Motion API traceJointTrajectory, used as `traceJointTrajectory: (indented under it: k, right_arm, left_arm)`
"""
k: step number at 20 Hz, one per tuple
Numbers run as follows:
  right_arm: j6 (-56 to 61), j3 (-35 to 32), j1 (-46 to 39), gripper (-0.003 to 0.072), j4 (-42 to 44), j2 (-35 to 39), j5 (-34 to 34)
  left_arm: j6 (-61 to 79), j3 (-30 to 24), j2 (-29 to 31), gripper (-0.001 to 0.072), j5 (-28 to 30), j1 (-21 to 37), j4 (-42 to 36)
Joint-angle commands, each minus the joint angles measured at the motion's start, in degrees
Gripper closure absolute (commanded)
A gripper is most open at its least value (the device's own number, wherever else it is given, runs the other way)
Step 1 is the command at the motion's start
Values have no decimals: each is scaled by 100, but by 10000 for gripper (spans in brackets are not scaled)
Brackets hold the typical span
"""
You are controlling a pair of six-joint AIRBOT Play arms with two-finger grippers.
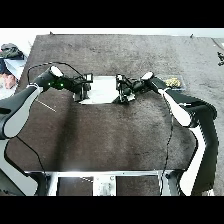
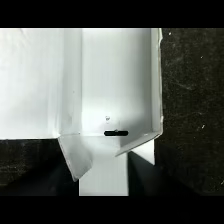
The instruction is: Fold the box and place the chain.
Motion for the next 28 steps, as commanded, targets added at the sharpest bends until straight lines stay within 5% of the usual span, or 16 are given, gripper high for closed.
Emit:
traceJointTrajectory:
  k: [1,6,8,23,24,25,28]
  right_arm:
    - [0,-2,2,311,0,-4,0]
    - [0,-2,0,311,0,-4,0]
    - [0,-2,2,311,0,-4,0]
    - [0,-2,4,311,0,-4,2]
    - [0,-2,4,311,0,-4,0]
    - [0,-2,4,311,0,-4,0]
    - [0,-2,4,311,0,-4,2]
  left_arm:
    - [-114,-9,-2,351,-48,-2,-39]
    - [-136,-31,-9,441,-59,-149,-48]
    - [-140,-31,-9,558,-31,-188,-35]
    - [125,-28,-365,556,79,-186,-1128]
    - [125,-28,-365,483,33,-188,-1126]
    - [125,-28,-365,296,-4,-186,-1121]
    - [52,-31,-365,289,2,-186,-911]
